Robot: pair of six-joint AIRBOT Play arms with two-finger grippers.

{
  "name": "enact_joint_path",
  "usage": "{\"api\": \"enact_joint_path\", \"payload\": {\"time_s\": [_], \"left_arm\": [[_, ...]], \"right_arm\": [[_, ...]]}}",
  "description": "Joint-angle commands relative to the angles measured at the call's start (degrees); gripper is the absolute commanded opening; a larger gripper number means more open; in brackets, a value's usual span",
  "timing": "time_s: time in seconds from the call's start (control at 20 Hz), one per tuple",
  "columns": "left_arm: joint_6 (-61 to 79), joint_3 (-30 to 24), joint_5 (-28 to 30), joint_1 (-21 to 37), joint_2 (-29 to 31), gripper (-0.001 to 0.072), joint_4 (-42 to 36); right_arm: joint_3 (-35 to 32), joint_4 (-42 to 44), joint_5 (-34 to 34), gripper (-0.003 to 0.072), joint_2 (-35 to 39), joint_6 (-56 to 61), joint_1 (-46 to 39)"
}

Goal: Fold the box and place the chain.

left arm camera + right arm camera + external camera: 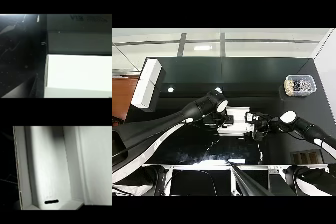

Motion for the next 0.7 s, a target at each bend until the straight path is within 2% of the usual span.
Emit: {"api": "enact_joint_path", "payload": {"time_s": [0.0,0.1,0.2,0.25,0.4,0.45,0.5,0.55,0.65], "left_arm": [[-0.4,0.1,0.0,0.0,0.0,0.0271,0.4],[-0.4,0.1,-0.1,-0.3,0.0,0.0263,0.5],[-1.4,0.1,0.2,-1.0,0.0,0.0059,1.8],[-1.4,0.1,0.2,-1.0,0.0,0.0028,2.3],[-1.2,0.1,0.2,-0.3,0.0,0.0029,2.7],[-1.1,0.1,0.2,-0.1,0.0,0.0029,2.7],[-1.1,0.1,0.2,0.0,0.0,0.0029,2.6],[-1.1,0.1,0.2,0.0,0.0,0.0029,2.6],[-0.8,0.1,0.2,0.0,0.0,0.0029,2.6]], "right_arm": [[0.0,0.0,0.0,0.0208,0.0,0.0,0.0],[0.0,0.0,0.0,0.0208,0.0,0.0,0.0],[0.0,0.0,0.0,0.0208,0.0,0.0,0.0],[0.0,0.0,0.0,0.0208,0.0,0.0,0.0],[0.0,0.0,0.0,0.0209,0.0,0.0,0.0],[0.0,0.0,0.0,0.0260,0.0,0.1,0.0],[0.0,0.0,-0.5,0.0464,0.2,1.4,-0.1],[0.0,-0.1,-0.9,0.0544,0.5,3.6,-0.1],[0.2,-1.9,0.0,0.0544,2.2,6.0,-0.2]]}}
